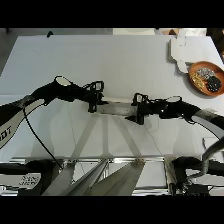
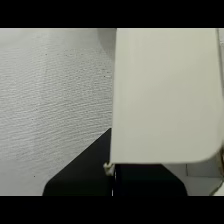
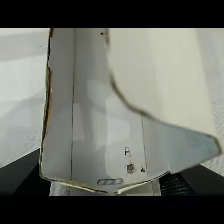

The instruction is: Fold the box and place the chain.

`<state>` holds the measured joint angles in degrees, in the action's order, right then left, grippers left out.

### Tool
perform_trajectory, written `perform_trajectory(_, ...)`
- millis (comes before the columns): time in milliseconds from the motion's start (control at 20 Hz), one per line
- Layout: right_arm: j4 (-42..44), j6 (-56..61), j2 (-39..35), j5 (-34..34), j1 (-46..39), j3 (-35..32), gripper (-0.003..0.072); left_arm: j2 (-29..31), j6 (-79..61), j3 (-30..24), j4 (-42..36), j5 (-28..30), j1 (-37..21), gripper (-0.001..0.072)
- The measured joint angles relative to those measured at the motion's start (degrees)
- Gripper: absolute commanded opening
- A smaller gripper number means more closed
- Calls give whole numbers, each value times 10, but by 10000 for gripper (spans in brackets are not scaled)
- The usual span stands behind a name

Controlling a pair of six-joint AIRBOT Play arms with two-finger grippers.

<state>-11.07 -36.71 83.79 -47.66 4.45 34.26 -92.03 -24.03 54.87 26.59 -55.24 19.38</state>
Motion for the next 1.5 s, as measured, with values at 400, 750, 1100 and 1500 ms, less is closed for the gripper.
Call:
perform_trajectory(400, -52, 39, 24, -45, -15, 33, 662, 0, 0, 0, 0, -1, 0, 12)
perform_trajectory(750, -67, 57, 25, -23, 0, 35, 662, 0, 0, 0, 0, -1, 0, 12)
perform_trajectory(1100, -62, 68, 25, -5, 3, 35, 662, 0, 0, 0, 0, 0, 0, 12)
perform_trajectory(1500, -61, 69, 25, -3, 3, 35, 661, 0, 0, 0, 0, 0, 0, 12)
